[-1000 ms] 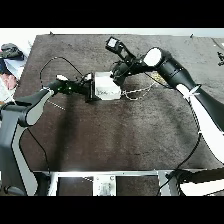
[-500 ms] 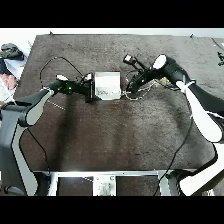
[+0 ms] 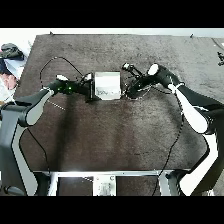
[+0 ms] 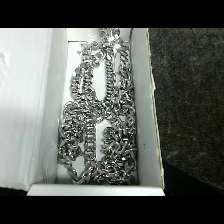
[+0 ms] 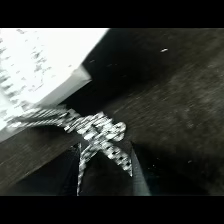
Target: Fold the box and place the chain.
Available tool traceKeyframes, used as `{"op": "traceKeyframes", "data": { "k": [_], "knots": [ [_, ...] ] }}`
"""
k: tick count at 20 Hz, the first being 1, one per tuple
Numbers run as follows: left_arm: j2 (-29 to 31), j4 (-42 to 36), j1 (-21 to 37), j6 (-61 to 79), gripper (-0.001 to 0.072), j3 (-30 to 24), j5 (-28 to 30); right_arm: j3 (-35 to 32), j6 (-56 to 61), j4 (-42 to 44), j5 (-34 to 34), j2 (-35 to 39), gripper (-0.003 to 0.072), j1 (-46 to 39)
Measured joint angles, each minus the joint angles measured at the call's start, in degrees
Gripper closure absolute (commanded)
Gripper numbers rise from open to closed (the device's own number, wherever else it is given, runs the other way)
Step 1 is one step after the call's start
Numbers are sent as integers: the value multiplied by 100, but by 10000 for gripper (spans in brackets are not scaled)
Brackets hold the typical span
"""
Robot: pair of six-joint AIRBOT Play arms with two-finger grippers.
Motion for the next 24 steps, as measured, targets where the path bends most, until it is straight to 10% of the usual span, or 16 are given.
{"op": "traceKeyframes", "data": {
  "k": [5,12,24],
  "knots": [
    [0,-2,0,0,238,0,0,7,0,122,-240,-157,405,2],
    [0,0,0,0,238,2,0,0,-138,238,-251,-140,672,15],
    [0,-2,0,0,239,0,0,2,-105,203,221,1224,672,4]
  ]
}}
